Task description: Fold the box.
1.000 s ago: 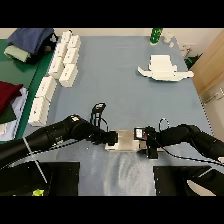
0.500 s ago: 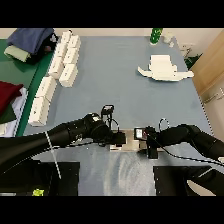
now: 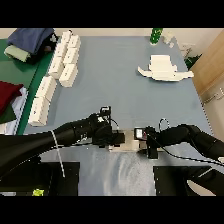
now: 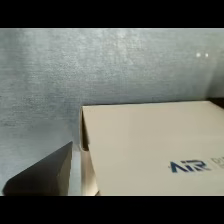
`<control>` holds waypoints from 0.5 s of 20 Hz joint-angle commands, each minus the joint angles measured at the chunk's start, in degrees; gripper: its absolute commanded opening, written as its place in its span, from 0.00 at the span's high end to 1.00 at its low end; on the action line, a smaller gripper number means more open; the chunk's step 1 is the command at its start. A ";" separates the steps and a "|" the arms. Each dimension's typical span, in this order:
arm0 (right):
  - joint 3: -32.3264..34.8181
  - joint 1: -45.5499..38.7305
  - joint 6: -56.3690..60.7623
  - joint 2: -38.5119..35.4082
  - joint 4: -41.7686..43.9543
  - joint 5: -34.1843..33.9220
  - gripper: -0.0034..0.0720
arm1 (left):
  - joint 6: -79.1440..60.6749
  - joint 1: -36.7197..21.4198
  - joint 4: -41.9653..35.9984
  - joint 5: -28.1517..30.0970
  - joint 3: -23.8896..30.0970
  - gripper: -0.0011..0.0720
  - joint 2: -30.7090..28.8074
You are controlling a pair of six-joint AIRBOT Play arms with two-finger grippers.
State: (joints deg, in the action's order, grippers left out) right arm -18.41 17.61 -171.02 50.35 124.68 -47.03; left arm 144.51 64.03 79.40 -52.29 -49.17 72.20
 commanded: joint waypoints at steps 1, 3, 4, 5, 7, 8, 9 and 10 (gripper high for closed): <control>0.02 -0.02 0.00 -0.04 -0.02 0.02 0.24 | 2.36 0.87 3.67 -3.52 -2.64 0.45 2.78; 0.02 -0.02 0.00 -0.04 -0.02 0.02 0.24 | 3.13 2.08 6.32 -6.97 -5.40 0.45 5.44; 0.02 -0.02 0.02 -0.04 -0.02 0.02 0.24 | 3.63 2.60 7.28 -7.69 -6.43 0.51 6.54; 0.02 -0.02 0.00 -0.04 -0.02 0.02 0.24 | 3.63 2.99 7.45 -7.74 -7.15 0.51 7.39; 0.02 -0.02 0.00 -0.04 -0.02 0.02 0.24 | 3.63 3.52 7.43 -7.93 -7.87 0.51 8.70; 0.02 -0.02 0.00 -0.04 -0.02 0.02 0.24 | 3.96 3.85 7.45 -8.15 -7.89 0.51 9.09; 0.02 -0.02 0.00 -0.04 -0.02 0.02 0.24 | 4.09 4.00 7.48 -8.37 -7.89 0.51 9.33; 0.02 -0.02 0.00 -0.04 -0.02 0.02 0.24 | 4.17 4.24 8.17 -8.35 -7.89 0.51 9.38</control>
